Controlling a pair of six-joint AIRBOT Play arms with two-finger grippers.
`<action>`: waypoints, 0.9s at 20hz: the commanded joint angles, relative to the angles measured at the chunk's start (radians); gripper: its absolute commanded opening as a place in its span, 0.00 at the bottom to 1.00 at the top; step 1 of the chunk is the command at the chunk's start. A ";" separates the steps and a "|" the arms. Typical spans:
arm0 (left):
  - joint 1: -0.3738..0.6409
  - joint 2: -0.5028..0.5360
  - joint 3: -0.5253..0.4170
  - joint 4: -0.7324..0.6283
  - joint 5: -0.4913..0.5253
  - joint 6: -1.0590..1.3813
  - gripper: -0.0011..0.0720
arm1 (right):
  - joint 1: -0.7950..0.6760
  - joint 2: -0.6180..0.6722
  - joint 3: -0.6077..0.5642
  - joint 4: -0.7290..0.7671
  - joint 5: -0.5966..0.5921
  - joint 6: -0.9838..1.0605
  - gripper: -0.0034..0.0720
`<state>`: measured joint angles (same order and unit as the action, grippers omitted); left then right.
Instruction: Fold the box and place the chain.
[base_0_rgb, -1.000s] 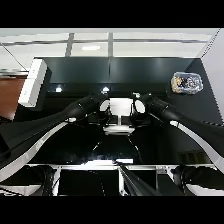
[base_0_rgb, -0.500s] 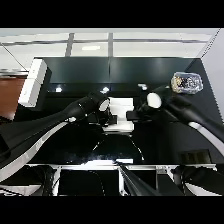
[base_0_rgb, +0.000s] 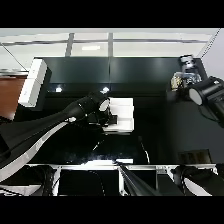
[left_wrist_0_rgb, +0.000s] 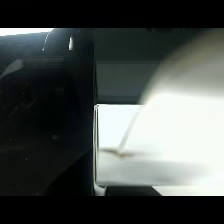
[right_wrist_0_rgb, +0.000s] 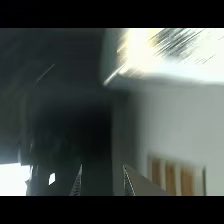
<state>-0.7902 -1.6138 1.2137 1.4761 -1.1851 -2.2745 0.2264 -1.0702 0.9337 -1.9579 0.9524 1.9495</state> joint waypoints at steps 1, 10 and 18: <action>0.000 0.000 0.000 0.000 0.006 0.000 0.06 | -0.237 -0.080 -0.036 -0.113 -0.324 0.211 0.47; 0.000 0.000 0.000 0.000 -0.002 0.000 0.06 | -0.470 -0.553 0.413 0.331 -0.143 -0.055 1.00; 0.000 0.000 0.000 0.000 -0.002 0.000 0.06 | -0.472 -0.727 0.612 0.324 -0.111 -0.129 1.00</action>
<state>-0.7902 -1.6138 1.2137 1.4761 -1.1870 -2.2745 -0.2405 -1.7454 1.4895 -1.6379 0.8295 1.8465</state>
